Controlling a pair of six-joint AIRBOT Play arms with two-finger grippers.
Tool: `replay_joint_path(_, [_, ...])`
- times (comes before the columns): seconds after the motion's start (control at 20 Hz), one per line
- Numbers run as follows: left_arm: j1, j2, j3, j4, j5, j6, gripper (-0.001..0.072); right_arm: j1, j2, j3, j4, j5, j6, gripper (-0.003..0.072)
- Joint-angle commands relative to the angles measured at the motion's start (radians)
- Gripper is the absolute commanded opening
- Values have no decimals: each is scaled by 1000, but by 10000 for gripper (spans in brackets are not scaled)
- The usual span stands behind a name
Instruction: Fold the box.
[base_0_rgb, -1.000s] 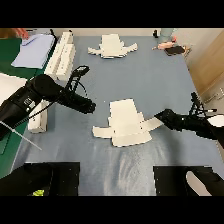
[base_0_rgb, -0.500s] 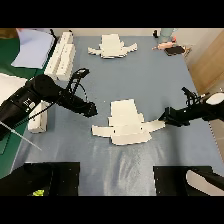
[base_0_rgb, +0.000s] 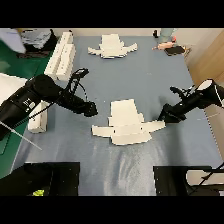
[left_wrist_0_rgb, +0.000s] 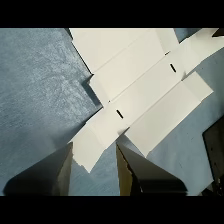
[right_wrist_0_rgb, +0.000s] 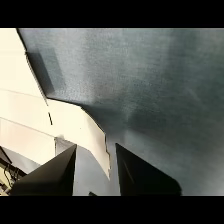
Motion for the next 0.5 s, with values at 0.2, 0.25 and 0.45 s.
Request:
replay_joint_path(0.2, [1, 1, 0, 0, 2, -5, 412, 45, -55, 10, 120, 15, -88, 327])
replay_joint_path(0.25, [1, 1, 0, 0, 4, -3, 412, 69, -64, 10, 122, 13, -94, 294])
replay_joint_path(0.45, [1, 1, 0, 0, 3, -3, 412, 137, -87, 9, 125, 13, -109, 186])
